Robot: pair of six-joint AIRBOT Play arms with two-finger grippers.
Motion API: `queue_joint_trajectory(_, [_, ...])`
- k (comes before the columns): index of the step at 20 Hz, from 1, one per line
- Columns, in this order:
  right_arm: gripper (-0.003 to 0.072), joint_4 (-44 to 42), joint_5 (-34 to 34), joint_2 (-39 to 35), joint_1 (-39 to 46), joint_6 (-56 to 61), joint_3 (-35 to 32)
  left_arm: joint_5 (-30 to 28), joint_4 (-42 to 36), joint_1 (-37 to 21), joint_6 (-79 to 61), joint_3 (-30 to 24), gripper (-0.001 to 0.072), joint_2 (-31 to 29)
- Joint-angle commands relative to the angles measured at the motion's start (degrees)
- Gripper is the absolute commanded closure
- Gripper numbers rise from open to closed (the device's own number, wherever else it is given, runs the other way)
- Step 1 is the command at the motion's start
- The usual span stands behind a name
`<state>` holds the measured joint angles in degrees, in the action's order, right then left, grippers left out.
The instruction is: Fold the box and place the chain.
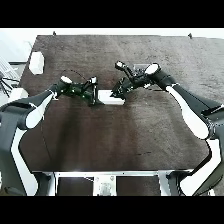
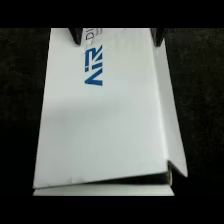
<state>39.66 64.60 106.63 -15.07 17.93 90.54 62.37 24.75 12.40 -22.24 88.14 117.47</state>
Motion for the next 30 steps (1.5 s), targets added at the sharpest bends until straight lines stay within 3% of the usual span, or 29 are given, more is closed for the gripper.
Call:
queue_joint_trajectory(1, [0.0288, -0.1, -0.5, -0.2, 0.1, 0.0, 1.3, 0.2, 0.1, 0.0, -0.1, 0.0, 0.0420, 0.0])
queue_joint_trajectory(17, [0.0289, 3.9, -2.0, 0.1, -0.1, 0.1, 2.8, 0.2, 0.1, 0.0, -0.1, 0.0, 0.0420, 0.0])
queue_joint_trajectory(25, [0.0287, 3.9, -0.6, 0.0, -1.6, 1.4, -1.6, 0.2, 0.1, 0.0, -0.1, 0.0, 0.0419, 0.0])
queue_joint_trajectory(30, [0.0286, -1.3, -0.4, -0.2, -1.2, 1.3, -1.7, 0.2, 0.1, 0.0, -0.1, 0.0, 0.0419, 0.0])
